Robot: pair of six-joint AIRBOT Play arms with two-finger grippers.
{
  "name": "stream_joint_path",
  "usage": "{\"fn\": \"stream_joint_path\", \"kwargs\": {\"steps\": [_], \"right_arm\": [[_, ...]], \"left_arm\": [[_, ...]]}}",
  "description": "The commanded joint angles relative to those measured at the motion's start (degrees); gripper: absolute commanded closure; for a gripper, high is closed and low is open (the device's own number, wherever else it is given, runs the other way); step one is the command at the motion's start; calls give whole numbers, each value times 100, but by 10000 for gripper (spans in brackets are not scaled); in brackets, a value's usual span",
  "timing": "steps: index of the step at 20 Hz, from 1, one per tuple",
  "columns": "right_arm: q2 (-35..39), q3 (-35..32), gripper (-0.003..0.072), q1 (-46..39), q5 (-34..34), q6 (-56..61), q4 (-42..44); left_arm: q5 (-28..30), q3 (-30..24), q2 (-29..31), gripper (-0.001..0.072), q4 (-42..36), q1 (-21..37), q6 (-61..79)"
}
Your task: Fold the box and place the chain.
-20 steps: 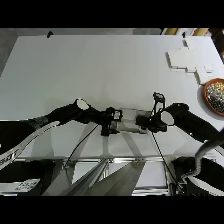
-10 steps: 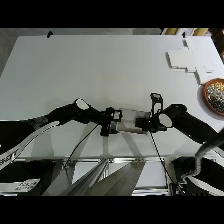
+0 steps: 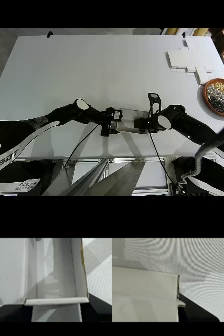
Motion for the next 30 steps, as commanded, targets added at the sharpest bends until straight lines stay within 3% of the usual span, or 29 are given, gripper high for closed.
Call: {"fn": "stream_joint_path", "kwargs": {"steps": [1, 30], "right_arm": [[0, -4, 384, 4, 144, 7, -142], [26, 448, 388, -48, 868, -1054, -136]], "left_arm": [[-2, 4, -2, 575, 13, -2, 2], [-2, 4, -2, 575, 13, -2, 2]]}}
